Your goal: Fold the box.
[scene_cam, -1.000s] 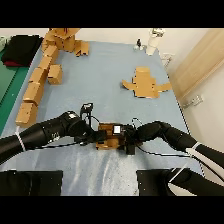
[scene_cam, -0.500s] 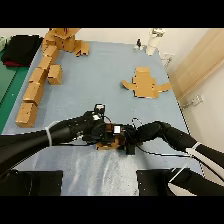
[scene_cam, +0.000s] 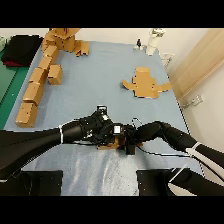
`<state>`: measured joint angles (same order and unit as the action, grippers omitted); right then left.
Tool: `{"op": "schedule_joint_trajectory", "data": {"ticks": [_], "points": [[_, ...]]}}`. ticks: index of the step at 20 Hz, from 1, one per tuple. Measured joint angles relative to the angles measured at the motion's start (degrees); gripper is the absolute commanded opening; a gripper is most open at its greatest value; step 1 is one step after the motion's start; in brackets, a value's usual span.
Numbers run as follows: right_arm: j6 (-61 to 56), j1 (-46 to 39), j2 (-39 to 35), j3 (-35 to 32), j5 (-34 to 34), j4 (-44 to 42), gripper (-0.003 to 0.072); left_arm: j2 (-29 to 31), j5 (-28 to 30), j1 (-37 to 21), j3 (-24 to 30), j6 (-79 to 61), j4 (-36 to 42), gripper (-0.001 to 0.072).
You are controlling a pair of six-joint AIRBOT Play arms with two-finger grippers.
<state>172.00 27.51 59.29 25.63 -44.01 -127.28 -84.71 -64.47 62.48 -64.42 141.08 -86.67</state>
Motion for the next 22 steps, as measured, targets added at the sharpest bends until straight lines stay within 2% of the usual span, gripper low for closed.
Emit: {"op": "schedule_joint_trajectory", "data": {"ticks": [2, 3, 4, 5, 7, 13, 22], "points": [[0.02, 0.0, -0.02, 0.0, 0.0, 0.02, 0.0446, -0.15, 0.17, 0.0, -0.2, -0.02, 0.2, 0.0015], [0.04, 0.0, -0.02, 0.0, 0.0, 0.02, 0.0446, -0.15, 0.24, 0.02, -0.24, -0.07, 0.33, 0.0052], [0.11, 0.0, -0.02, 0.0, 0.0, 0.02, 0.0446, -0.2, 0.37, 0.04, -0.31, -0.24, 0.39, 0.04], [0.15, 0.0, -0.02, 0.0, 0.0, 0.04, 0.0446, -0.22, 1.46, 0.04, -0.44, -0.31, 0.98, 0.0602], [0.15, 0.0, -0.02, 0.0, -0.02, 0.04, 0.0446, -0.22, 1.33, 0.13, -0.72, -0.28, 1.86, 0.0598], [0.13, 0.0, -0.02, 0.0, 0.0, 0.02, 0.0446, 0.57, -5.77, -0.02, -4.0, -1.53, 1.46, 0.0597], [0.0, 0.09, 0.0, 0.0, -0.04, -0.28, 0.0446, 7.45, -15.04, -1.77, -5.03, -6.38, -1.11, 0.0578]]}}
